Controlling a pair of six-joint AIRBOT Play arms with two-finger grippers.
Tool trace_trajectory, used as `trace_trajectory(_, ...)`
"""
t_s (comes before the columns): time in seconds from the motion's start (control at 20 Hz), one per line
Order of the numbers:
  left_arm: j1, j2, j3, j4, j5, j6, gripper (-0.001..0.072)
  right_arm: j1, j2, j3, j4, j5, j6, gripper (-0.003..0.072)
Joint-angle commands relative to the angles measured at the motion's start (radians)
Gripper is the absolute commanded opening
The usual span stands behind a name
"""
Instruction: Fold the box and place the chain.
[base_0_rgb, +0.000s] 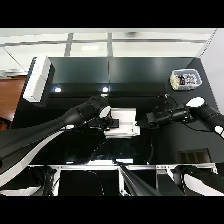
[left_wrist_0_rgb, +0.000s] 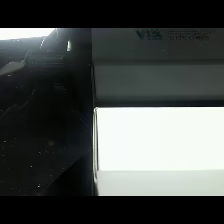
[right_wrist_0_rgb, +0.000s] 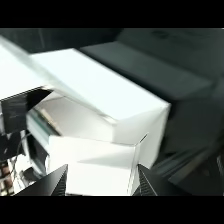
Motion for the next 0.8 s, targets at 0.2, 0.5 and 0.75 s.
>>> trace_trajectory(0.2,0.0,-0.001,0.001,0.0,0.001,0.0,0.0023,0.117,-0.001,0.055,-0.09,-0.02,0.125,0.0368)
trace_trajectory(0.5,0.0,-0.001,0.001,0.0,0.001,0.0,0.0024,0.214,-0.001,0.108,-0.232,-0.104,0.257,0.0368)
trace_trajectory(0.75,0.001,-0.001,0.001,0.001,0.001,0.0,0.0024,0.312,-0.001,0.117,-0.341,-0.208,0.386,0.0301)
